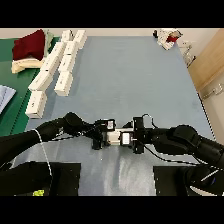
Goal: Fold the box.
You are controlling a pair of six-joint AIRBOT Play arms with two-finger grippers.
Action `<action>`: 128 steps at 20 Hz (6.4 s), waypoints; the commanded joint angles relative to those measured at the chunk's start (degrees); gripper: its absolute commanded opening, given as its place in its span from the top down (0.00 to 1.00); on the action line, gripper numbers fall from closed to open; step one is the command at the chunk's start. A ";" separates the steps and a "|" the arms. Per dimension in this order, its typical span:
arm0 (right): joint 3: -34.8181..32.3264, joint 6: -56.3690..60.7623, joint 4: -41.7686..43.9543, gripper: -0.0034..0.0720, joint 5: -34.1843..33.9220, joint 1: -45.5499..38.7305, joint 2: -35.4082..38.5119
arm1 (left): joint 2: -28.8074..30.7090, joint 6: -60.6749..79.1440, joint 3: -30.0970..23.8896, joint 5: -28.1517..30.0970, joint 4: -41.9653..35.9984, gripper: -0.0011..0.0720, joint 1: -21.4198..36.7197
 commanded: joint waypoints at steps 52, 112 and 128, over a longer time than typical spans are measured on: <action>-13.77 30.95 24.41 0.95 17.70 3.85 -1.25 | 0.02 -0.02 0.00 -0.02 -0.02 0.37 0.02; 27.91 17.66 -0.07 0.95 -29.44 -32.11 -21.86 | 0.94 -2.36 0.11 -2.10 -0.48 0.37 0.13; 27.91 17.66 -0.07 0.95 -29.44 -32.11 -21.86 | 30.40 -57.51 -1.38 -14.84 31.17 0.37 46.95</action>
